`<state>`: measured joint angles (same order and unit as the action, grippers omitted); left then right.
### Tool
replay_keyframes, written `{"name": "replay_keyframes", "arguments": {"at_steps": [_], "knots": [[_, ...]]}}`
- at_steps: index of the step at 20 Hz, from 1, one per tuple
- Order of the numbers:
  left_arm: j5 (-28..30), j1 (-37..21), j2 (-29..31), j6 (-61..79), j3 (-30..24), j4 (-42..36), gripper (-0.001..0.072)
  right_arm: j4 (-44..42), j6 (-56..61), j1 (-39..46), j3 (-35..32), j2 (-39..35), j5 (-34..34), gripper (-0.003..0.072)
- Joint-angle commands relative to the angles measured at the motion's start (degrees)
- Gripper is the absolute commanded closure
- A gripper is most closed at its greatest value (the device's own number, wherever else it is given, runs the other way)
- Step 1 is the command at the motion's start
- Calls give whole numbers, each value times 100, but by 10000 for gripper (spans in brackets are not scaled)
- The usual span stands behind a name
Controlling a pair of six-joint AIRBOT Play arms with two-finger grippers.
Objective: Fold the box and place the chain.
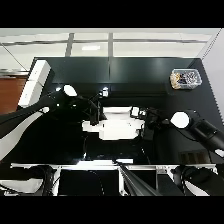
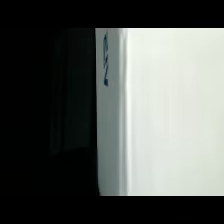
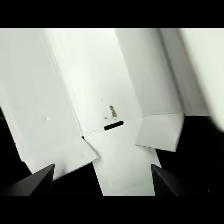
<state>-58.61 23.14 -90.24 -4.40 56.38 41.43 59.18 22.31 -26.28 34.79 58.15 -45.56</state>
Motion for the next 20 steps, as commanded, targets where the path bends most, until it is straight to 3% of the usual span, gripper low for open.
{"name": "replay_keyframes", "arguments": {"at_steps": [1,5,8,12,20], "knots": [[11,4,-37,15,4,597,679,280,-308,-92,-22,273,81,-19],[13,4,-37,17,7,669,679,533,-306,-96,-24,315,-24,-19],[35,4,-37,15,9,673,679,50,-310,-225,-107,450,-105,-19],[31,4,-37,15,9,671,679,-684,-313,-507,-107,654,400,-19],[31,4,-37,15,9,671,679,-863,-308,-603,74,553,431,-19]]}}
